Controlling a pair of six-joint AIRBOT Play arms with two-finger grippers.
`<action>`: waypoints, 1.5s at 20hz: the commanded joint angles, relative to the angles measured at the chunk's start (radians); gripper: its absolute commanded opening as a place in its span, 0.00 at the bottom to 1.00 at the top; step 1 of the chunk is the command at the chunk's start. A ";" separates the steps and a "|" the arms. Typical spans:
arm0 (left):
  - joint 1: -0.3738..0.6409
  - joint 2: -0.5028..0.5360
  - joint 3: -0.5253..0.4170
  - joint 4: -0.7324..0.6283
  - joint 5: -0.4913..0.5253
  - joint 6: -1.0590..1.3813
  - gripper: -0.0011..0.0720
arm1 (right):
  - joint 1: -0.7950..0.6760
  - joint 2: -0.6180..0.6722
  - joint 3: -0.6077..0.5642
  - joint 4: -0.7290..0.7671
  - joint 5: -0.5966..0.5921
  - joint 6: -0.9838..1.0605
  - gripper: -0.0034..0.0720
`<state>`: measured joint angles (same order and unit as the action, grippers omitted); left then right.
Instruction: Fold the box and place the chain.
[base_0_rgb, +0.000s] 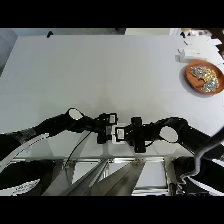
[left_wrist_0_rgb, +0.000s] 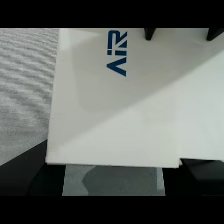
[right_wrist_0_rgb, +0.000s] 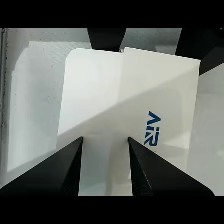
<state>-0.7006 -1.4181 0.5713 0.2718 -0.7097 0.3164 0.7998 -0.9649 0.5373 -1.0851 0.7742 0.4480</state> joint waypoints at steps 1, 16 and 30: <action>0.001 0.000 0.000 -0.003 0.000 -0.002 0.17 | 0.001 0.006 0.016 -0.045 -0.013 0.000 0.44; 0.001 0.000 0.000 -0.003 -0.001 -0.002 0.17 | 0.000 0.026 0.042 -0.073 -0.024 0.029 0.43; 0.001 0.000 0.000 -0.003 -0.001 -0.002 0.17 | -0.011 0.023 0.093 -0.149 0.201 0.132 0.39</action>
